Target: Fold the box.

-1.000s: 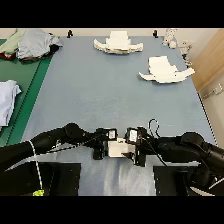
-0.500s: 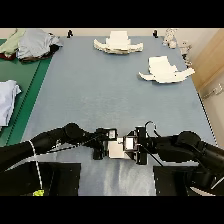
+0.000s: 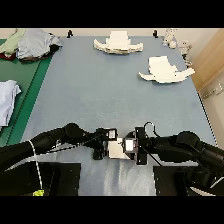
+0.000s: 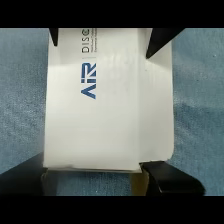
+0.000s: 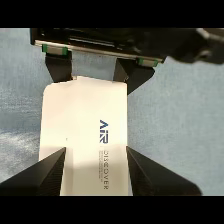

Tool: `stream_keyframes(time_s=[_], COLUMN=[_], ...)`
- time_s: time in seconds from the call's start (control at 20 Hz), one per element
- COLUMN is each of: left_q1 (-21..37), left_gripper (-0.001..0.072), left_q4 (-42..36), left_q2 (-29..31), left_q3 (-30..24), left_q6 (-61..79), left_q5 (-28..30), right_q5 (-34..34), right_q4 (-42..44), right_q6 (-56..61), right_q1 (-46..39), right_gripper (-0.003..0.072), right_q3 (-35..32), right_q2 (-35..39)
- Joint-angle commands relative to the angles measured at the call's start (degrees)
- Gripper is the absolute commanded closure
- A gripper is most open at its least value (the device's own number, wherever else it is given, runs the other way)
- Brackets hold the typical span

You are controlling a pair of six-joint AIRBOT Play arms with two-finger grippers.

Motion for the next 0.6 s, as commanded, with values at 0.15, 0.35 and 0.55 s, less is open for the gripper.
stream_keyframes(time_s=[0.15, 0.35, 0.55], left_q1=[0.0, 0.0, 0.0], left_gripper=[0.0187, 0.0187, 0.0187], left_q4=[0.0, 0.0, 0.0], left_q2=[0.0, 0.0, 0.0], left_q3=[0.0, 0.0, 0.0], left_q6=[0.0, 0.0, 0.0], left_q5=[0.0, 0.0, 0.0], right_q5=[-1.2, -1.5, -0.6], right_q4=[1.4, 2.6, 3.3], right_q6=[0.0, -0.1, -2.0], right_q1=[0.5, 0.5, 0.5], right_gripper=[0.0103, 0.0103, 0.0104], right_q3=[0.0, 0.0, 0.0], right_q2=[2.1, -0.2, -2.6])
